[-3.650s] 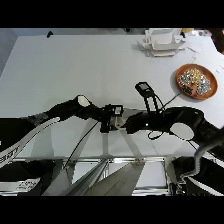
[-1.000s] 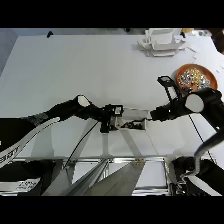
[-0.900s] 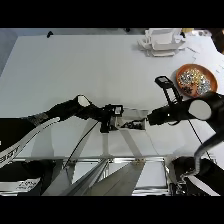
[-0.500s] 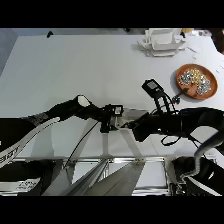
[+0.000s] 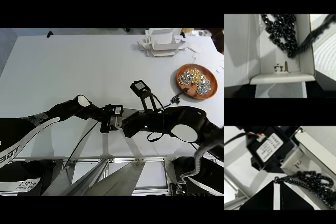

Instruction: Fold the box and place the chain.

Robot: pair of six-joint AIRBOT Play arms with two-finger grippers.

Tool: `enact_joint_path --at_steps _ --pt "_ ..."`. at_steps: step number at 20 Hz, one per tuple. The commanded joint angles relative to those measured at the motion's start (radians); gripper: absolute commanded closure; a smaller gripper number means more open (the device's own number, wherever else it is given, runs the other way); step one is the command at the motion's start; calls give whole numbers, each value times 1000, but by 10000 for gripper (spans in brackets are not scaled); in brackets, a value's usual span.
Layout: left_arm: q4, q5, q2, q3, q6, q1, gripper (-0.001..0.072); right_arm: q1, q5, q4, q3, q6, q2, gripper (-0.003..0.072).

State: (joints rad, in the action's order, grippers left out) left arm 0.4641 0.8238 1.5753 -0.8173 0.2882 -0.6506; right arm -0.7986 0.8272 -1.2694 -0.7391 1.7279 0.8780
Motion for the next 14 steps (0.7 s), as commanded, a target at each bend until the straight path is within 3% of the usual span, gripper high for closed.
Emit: enact_joint_path --at_steps 1,6,7,9,10,14 --pt "0 0 -1 -1 0 1 562 -2 -13 -14 0 2 72 669" --pt "0 0 -1 -1 0 1 562 42 -29 -75 0 82 89 668" --pt "0 0 -1 -1 0 1 562 61 -24 -69 0 82 89 630" --pt "0 0 -1 -1 0 1 562 76 10 -57 -2 72 88 410" --pt "0 0 -1 -1 0 1 562 76 33 -58 -5 65 83 363" --pt "0 -1 0 -1 0 1 562 87 129 -94 -94 -31 10 392"
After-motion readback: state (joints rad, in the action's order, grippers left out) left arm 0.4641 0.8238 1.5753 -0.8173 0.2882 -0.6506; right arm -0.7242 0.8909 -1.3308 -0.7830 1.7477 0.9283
